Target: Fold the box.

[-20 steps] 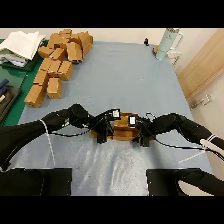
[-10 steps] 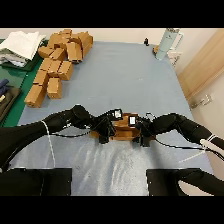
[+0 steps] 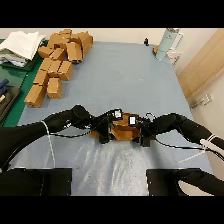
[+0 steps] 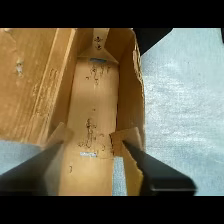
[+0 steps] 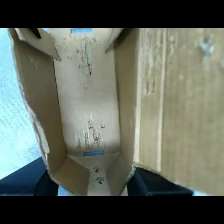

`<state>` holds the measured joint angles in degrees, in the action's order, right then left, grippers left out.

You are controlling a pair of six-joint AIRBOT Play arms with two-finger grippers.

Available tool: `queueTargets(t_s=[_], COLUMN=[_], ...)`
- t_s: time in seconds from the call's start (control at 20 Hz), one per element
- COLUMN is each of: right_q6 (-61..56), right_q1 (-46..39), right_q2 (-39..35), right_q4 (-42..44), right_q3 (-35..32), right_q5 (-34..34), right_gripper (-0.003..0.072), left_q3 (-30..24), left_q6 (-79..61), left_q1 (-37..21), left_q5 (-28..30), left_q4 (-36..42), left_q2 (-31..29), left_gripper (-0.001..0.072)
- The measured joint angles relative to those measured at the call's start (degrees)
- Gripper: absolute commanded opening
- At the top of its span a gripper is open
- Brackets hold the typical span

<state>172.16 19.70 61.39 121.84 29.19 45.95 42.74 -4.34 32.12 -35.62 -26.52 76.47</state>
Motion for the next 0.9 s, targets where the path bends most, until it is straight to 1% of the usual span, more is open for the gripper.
queueTargets(t_s=[0.25, 0.4, 0.55, 0.7, 0.8, 0.9], right_q6=[0.0, 0.0, 0.0, 0.0, 0.0, 0.0], right_q1=[0.0, 0.0, 0.0, 0.0, 0.0, 0.0], right_q2=[0.0, 0.0, 0.0, 0.0, 0.0, 0.0], right_q4=[0.0, 0.0, 0.0, 0.0, 0.0, 0.0], right_q3=[0.0, 0.0, 0.0, 0.0, 0.0, 0.0], right_q5=[0.0, 0.0, 0.0, 0.0, 0.0, 0.0], right_gripper=[0.0513, 0.0513, 0.0513, 0.0513, 0.0513, 0.0513], left_q3=[0.0, 0.0, 0.0, 0.0, 0.0, -0.2], left_q6=[1.9, 7.4, 18.9, 33.0, 47.3, 62.3], left_q1=[0.0, -1.0, -3.8, -8.0, -11.6, -15.0], left_q5=[-0.3, -1.0, -3.5, -8.0, -11.1, -14.1], left_q4=[-0.7, -5.0, -13.6, -22.4, -28.6, -32.8], left_q2=[-0.4, -3.1, -8.5, -14.2, -16.8, -17.4], left_gripper=[0.0013, 0.0013, 0.0013, 0.0013, 0.0013, 0.0013])
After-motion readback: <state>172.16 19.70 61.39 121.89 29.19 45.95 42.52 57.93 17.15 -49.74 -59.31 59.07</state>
